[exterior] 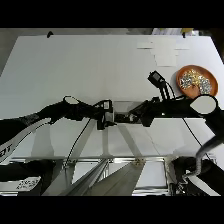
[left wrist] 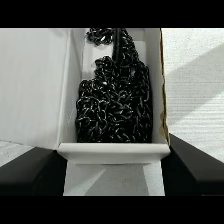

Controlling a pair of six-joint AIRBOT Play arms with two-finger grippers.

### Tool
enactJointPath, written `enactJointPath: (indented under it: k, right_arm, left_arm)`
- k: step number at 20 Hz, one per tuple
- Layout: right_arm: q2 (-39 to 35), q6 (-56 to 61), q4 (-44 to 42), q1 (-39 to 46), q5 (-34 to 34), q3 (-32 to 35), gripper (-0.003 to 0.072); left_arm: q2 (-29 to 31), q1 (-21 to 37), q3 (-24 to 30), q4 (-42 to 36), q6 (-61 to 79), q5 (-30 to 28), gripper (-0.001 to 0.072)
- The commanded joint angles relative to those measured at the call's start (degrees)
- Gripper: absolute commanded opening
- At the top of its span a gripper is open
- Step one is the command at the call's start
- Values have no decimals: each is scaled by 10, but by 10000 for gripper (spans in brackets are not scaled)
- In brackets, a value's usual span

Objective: Fold the box and place the chain.

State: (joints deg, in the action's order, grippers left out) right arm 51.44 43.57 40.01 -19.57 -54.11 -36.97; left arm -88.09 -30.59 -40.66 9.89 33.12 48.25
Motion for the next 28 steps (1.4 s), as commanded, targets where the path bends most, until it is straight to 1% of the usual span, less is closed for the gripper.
enactJointPath:
  k: [1,2,3,6,7,9,10,12,14,17,19,20,23,25,28]
  right_arm:
    - [31,-40,4,0,-3,-3,147]
    - [33,-45,4,0,-6,-11,231]
    - [37,-47,5,0,-10,-25,268]
    - [75,-46,24,0,-51,-109,264]
    - [95,-46,34,0,-63,-142,234]
    - [141,-46,56,0,-74,-209,50]
    - [163,-44,69,0,-74,-237,9]
    - [206,-44,86,0,-74,-275,9]
    - [238,-33,101,-2,-82,-278,9]
    - [271,-27,161,-25,-146,-278,9]
    - [278,-37,166,-45,-182,-278,14]
    - [276,-54,163,-55,-188,-278,62]
    - [276,-94,161,-82,-196,-278,169]
    - [275,-122,161,-100,-207,-276,176]
    - [274,-131,162,-111,-207,-269,176]
  left_arm:
    - [0,0,0,0,0,0,209]
    - [0,0,0,0,0,0,209]
    - [0,0,0,0,0,0,209]
    - [0,0,0,0,0,0,209]
    - [0,0,0,0,0,0,209]
    - [0,0,0,0,0,0,209]
    - [0,0,0,0,0,0,209]
    - [0,0,0,0,0,0,209]
    - [0,0,0,0,0,0,209]
    - [0,0,0,0,0,0,209]
    - [0,0,0,0,0,0,209]
    - [0,0,0,0,0,0,209]
    - [0,0,0,0,0,0,209]
    - [0,0,0,0,0,0,209]
    - [0,0,0,0,0,0,209]
